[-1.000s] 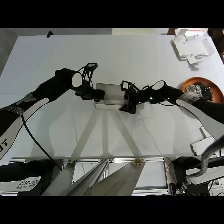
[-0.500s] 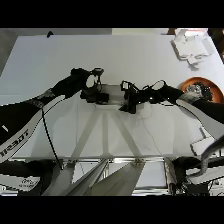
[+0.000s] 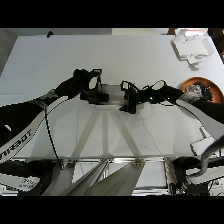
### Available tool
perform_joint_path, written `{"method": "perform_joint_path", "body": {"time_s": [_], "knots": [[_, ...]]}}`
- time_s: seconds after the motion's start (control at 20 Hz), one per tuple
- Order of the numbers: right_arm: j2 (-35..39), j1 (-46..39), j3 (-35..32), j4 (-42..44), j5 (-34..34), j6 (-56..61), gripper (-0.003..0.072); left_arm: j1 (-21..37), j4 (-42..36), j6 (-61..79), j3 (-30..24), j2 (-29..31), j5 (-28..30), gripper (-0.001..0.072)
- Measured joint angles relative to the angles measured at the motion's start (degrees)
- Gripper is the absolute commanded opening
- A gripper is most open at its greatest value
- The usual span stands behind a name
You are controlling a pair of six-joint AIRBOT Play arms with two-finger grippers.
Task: Fold the box and place the chain.
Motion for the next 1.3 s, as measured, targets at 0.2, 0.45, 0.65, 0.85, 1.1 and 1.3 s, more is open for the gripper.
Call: {"method": "perform_joint_path", "body": {"time_s": [0.2,0.45,0.65,0.85,1.1,1.3], "knots": [[0.0,0.0,0.0,-0.1,0.0,-0.2,0.0510,-0.1,-0.1,-0.1,-0.1,0.4,-0.3,0.0412],[0.0,0.0,0.0,0.1,0.0,0.0,0.0510,1.1,0.1,0.0,0.0,3.9,-0.6,0.0438],[0.0,0.0,0.0,0.1,0.0,0.0,0.0510,4.2,-2.5,5.3,0.0,8.7,-1.8,0.0438],[0.0,0.0,0.0,0.0,0.0,0.0,0.0510,9.2,-9.0,17.5,0.0,14.9,-4.5,0.0435],[0.0,0.0,0.0,0.0,0.0,0.0,0.0510,16.5,-20.1,52.3,-1.3,18.8,-6.7,0.0442],[0.0,0.0,0.0,0.0,0.0,0.0,0.0510,21.7,-27.6,85.2,-5.1,19.0,-6.5,0.0631]]}}
